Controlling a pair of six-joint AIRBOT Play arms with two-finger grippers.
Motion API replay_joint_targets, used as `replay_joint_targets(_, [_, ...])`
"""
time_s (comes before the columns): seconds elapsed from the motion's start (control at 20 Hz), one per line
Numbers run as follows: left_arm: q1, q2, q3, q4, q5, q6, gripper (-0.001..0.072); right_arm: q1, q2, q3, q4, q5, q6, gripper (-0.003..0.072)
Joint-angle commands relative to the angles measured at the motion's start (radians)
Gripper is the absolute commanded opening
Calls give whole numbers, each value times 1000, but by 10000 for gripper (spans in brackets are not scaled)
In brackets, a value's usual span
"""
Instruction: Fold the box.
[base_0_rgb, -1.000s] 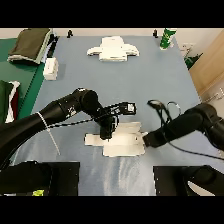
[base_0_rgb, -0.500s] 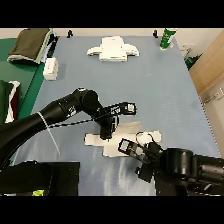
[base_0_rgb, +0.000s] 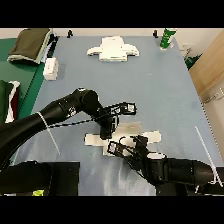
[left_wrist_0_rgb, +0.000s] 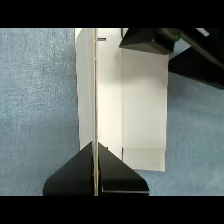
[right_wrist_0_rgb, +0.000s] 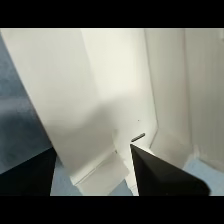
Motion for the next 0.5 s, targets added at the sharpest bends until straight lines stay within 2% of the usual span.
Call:
replay_joint_targets(0.0, [0, 0, 0, 0, 0, 0, 15, 1, -1, 4, -105, -27, 150, 720])
replay_joint_targets(0.15, [0, 0, 0, 0, 0, 0, 15, 1, 66, 27, -84, -98, 201, 720])
replay_joint_targets(0.3, [0, 0, 0, 0, 0, 0, 16, 0, 129, 37, -91, -104, 333, 720])
replay_joint_targets(0.45, [0, 0, 0, 0, 0, 0, 15, 0, 132, 37, -78, -131, 385, 720])
